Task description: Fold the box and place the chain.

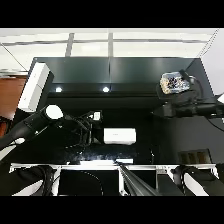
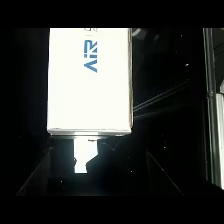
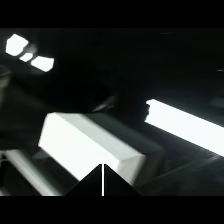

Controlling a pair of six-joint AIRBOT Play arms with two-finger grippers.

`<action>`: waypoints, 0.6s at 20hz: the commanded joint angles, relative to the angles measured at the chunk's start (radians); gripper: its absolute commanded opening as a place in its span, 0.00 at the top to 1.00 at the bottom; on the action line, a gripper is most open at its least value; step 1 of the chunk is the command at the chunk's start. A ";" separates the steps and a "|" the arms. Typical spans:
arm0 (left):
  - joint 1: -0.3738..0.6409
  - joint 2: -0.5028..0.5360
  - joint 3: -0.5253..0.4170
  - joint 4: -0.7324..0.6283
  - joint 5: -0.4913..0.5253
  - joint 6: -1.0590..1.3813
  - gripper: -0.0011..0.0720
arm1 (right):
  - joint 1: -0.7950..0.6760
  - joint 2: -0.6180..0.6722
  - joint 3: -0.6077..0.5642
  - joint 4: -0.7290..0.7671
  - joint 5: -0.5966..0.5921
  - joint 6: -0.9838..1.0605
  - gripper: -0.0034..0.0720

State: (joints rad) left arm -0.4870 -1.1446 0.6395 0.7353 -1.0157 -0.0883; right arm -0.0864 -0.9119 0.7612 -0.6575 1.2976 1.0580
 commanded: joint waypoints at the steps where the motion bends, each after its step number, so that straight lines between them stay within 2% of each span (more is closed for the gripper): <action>1: -0.069 0.022 0.063 0.023 -0.022 -0.140 0.01 | -0.093 0.039 0.007 -0.054 0.008 0.008 0.94; 4: -0.181 -0.021 0.139 0.022 0.092 -0.167 0.01 | -0.092 0.039 0.007 -0.053 -0.024 0.007 0.94; 6: -0.242 -0.085 0.195 0.007 0.158 -0.214 0.01 | -0.092 0.039 0.007 -0.054 -0.047 0.007 0.94; 9: -0.311 -0.206 0.279 0.009 0.170 -0.235 0.01 | -0.092 0.039 0.007 -0.055 -0.077 0.006 0.94; 12: -0.328 -0.265 0.323 0.009 0.171 -0.245 0.01 | -0.092 0.039 0.007 -0.055 -0.068 -0.005 0.94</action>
State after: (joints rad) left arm -0.7815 -1.3472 0.9119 0.7437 -0.8654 -0.3092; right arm -0.1768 -0.8738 0.7677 -0.7094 1.2373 1.0630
